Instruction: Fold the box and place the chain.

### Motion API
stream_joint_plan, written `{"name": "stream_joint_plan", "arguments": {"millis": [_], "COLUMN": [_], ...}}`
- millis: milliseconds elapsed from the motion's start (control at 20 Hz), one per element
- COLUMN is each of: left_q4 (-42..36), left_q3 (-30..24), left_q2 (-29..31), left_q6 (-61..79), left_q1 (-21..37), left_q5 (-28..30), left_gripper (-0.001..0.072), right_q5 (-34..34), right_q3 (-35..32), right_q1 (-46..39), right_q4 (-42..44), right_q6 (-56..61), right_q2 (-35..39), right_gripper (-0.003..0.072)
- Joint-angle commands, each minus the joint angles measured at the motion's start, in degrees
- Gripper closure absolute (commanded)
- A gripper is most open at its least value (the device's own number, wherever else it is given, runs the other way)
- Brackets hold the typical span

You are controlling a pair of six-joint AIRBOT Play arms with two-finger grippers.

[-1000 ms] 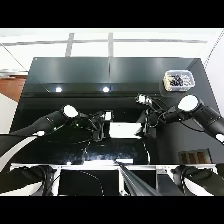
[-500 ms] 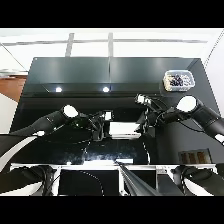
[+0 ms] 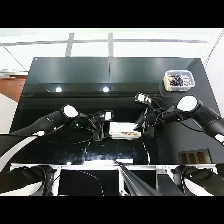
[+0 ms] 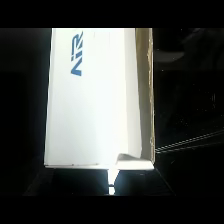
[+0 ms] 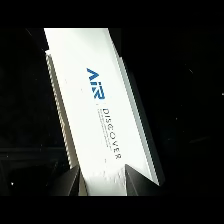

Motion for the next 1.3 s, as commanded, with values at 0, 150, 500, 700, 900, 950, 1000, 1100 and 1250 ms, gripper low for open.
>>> {"name": "stream_joint_plan", "arguments": {"millis": [0,150,500,700,900,950,1000,1100,1250], "left_q4": [0.0,0.0,0.0,0.0,0.0,0.0,0.0,0.0,0.0], "left_q3": [0.0,0.0,0.0,0.0,0.0,0.0,0.0,0.0,0.0], "left_q2": [0.0,0.0,0.0,0.0,0.0,0.0,0.0,0.0,0.0], "left_q6": [0.0,0.0,0.0,0.0,0.0,0.0,0.0,0.0,0.0], "left_q1": [0.0,0.0,0.0,0.0,0.0,0.0,0.0,0.0,0.0], "left_q5": [0.0,0.0,0.0,0.0,0.0,0.0,0.0,0.0,0.0], "left_gripper": [0.0433,0.0433,0.0433,0.0433,0.0433,0.0433,0.0433,0.0433,0.0433], "right_q5": [0.4,0.3,-0.4,-0.4,-0.7,-0.9,-1.1,-1.3,-1.5], "right_q3": [0.0,-0.1,-0.1,-0.1,-0.1,-0.1,-0.1,-0.1,-0.1], "right_q1": [0.0,0.0,0.0,0.0,0.0,0.0,0.0,0.0,1.6], "right_q4": [0.2,0.1,-1.4,-2.1,-2.6,-2.6,-2.6,-2.6,-2.9], "right_q6": [0.0,0.0,0.1,0.2,0.2,0.2,0.2,0.2,0.2], "right_q2": [0.0,0.0,0.0,0.0,0.0,0.0,0.0,0.0,0.0], "right_gripper": [0.0379,0.0379,0.0379,0.0380,0.0380,0.0380,0.0380,0.0380,0.0379]}}
